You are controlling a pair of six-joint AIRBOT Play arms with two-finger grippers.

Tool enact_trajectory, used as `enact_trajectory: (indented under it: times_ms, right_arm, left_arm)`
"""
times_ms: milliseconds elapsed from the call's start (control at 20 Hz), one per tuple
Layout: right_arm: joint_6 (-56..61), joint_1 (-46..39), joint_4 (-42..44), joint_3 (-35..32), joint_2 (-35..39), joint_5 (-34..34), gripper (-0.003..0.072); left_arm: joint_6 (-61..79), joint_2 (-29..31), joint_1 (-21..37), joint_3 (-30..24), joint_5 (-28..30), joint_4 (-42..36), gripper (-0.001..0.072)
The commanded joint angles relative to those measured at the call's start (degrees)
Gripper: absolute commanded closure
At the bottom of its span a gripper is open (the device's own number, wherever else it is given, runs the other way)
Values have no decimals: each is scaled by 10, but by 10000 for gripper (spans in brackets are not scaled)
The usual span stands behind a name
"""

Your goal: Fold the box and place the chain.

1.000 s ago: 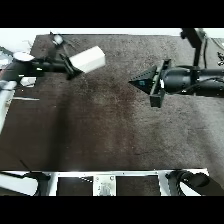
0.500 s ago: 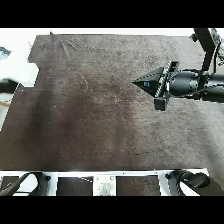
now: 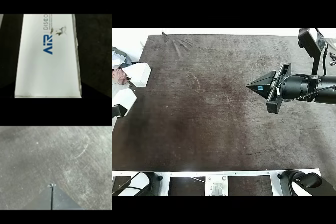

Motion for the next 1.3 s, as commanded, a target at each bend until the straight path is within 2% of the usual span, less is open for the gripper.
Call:
enact_trajectory:
  times_ms: [0,150,450,500,550,600,800,950,1050,1150,1200,1250]
  right_arm:
    - [0,0,-7,0,0,6,702]
    - [0,0,-7,0,0,6,702]
    - [1,0,-6,0,0,6,702]
    - [1,0,-6,0,0,6,702]
    - [1,0,-6,0,0,6,702]
    - [2,0,-6,0,0,6,702]
    - [14,0,-6,0,1,6,702]
    - [16,0,-6,0,17,-1,702]
    - [16,-1,-6,0,38,-22,701]
    - [32,-1,-22,0,56,-52,701]
    - [54,-1,-40,0,62,-68,701]
    - [82,-1,-67,0,66,-82,702]
  left_arm:
    - [-5,-48,4,-3,3,23,705]
    - [-2,-82,4,1,6,40,705]
    - [2,-120,4,55,-15,83,699]
    - [8,-122,4,60,-22,85,628]
    - [21,-122,4,62,-23,87,208]
    - [21,-122,4,62,-22,90,41]
    - [21,-115,4,75,-42,97,40]
    - [16,-89,4,123,-79,93,41]
    - [17,-64,4,166,-96,61,43]
    - [38,-38,2,219,-111,-26,45]
    - [67,-27,0,240,-124,-99,108]
    - [105,-17,-2,256,-143,-174,302]
